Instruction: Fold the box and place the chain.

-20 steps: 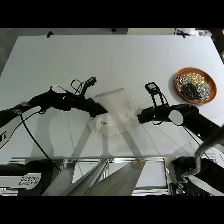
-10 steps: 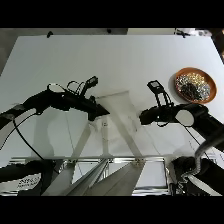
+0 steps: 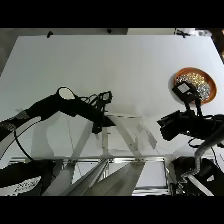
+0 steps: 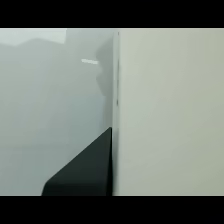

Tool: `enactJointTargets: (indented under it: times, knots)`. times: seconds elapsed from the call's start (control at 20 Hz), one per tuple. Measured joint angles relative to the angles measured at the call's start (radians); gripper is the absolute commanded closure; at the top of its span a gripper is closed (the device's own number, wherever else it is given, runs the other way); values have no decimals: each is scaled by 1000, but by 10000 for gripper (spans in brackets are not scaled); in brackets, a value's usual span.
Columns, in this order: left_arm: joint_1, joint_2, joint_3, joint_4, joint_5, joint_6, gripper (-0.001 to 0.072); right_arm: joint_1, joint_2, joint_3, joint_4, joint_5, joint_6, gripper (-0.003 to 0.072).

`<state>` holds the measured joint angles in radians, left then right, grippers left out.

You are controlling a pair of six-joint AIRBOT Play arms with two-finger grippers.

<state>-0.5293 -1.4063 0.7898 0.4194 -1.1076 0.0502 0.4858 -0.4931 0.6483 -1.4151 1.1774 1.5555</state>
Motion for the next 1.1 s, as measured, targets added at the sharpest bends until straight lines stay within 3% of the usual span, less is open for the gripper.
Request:
enactJointTargets:
  times: [0.3,0.65,1.1]
  knots:
    - [-43,-89,0,-130,158,157,707,0,39,1,-14,31,21,448]
    - [-51,-137,0,-101,277,188,706,0,45,1,-18,23,26,448]
    - [-51,-144,0,-91,327,194,704,0,18,0,-23,-9,15,448]
